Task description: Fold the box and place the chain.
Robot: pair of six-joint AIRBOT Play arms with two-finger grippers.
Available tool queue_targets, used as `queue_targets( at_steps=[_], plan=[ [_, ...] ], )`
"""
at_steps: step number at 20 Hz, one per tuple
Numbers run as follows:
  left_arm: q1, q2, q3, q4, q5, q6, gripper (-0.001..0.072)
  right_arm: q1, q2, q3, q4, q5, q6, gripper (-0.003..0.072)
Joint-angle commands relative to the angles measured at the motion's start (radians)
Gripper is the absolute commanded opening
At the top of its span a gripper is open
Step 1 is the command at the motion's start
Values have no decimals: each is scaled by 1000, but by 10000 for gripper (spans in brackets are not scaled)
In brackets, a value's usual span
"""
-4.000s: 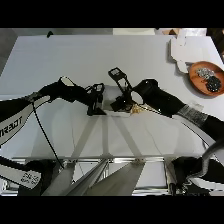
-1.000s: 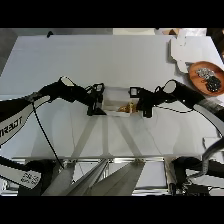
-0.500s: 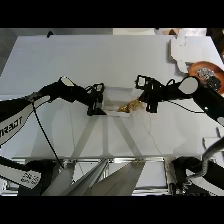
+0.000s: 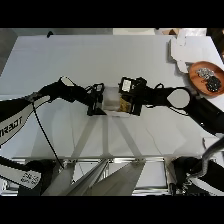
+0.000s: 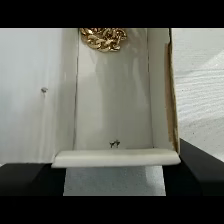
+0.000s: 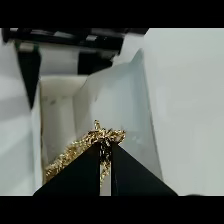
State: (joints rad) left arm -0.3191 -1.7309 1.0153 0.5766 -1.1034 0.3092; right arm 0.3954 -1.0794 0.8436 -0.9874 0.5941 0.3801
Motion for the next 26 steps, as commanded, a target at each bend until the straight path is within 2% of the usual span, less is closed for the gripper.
queue_targets(
  at_steps=[1, 6, 9, 11, 14, 15, 17, 21, 24, 26],
  plan=[
    [0, -1, 0, 0, 0, 0, 380, 52, -43, 1, -1, -169, 111, 14],
    [0, 0, 0, 0, 0, 0, 380, 52, -144, 1, -15, -155, 200, 13],
    [0, 0, 0, 0, 0, 0, 380, 52, -201, 1, -32, -95, 253, 13],
    [0, -1, 0, 0, 0, 0, 380, 52, -213, 0, -32, -38, 272, 14],
    [0, -1, 0, 0, 0, 0, 380, 52, -213, 1, -33, -31, 278, 15],
    [0, 0, 0, 0, 0, 0, 380, 52, -213, 1, -32, -35, 278, 33],
    [0, -1, 0, 0, 0, 0, 380, 52, -200, 1, -32, -33, 278, 336],
    [0, 0, 0, 0, 0, 0, 380, 28, -76, 1, -37, -31, 277, 349],
    [0, 0, 0, 0, 0, 0, 380, -85, 45, 1, -33, 27, 277, 349],
    [0, 0, 0, 0, 0, 0, 380, -195, 80, 1, -37, 102, 270, 350]
  ],
)
